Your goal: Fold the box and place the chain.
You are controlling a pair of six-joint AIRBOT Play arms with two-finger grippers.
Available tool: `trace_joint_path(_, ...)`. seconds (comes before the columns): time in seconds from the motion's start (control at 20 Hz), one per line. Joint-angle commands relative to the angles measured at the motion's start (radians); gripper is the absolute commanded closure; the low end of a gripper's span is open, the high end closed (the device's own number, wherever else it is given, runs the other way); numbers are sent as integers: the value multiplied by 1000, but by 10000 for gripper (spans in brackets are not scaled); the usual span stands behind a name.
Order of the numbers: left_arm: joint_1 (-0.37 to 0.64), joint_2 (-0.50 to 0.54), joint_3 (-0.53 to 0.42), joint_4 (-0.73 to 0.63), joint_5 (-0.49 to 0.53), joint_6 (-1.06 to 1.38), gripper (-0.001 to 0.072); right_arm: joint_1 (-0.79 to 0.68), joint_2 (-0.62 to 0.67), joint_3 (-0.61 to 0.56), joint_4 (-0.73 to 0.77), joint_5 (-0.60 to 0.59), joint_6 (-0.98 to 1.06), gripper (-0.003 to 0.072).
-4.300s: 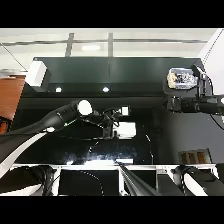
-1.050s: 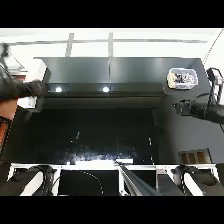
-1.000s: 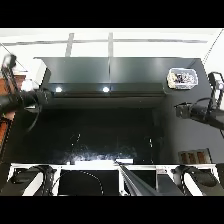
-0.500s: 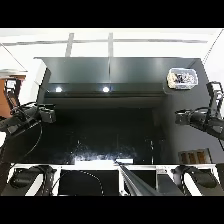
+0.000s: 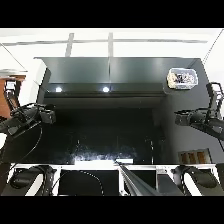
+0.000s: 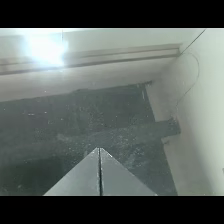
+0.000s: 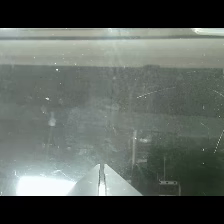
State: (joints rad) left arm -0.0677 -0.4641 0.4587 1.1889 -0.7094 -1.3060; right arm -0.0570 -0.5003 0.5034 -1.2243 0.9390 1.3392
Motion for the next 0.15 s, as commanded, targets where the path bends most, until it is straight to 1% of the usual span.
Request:
trace_joint_path(0.0, 0, 1, -1, 0, 0, 0, 682, 1, 1, -1, 0, 1, 0, 642)
trace_joint_path(0.1, 0, 1, -1, 0, 0, 0, 682, 1, 1, -1, 0, 1, 0, 642)
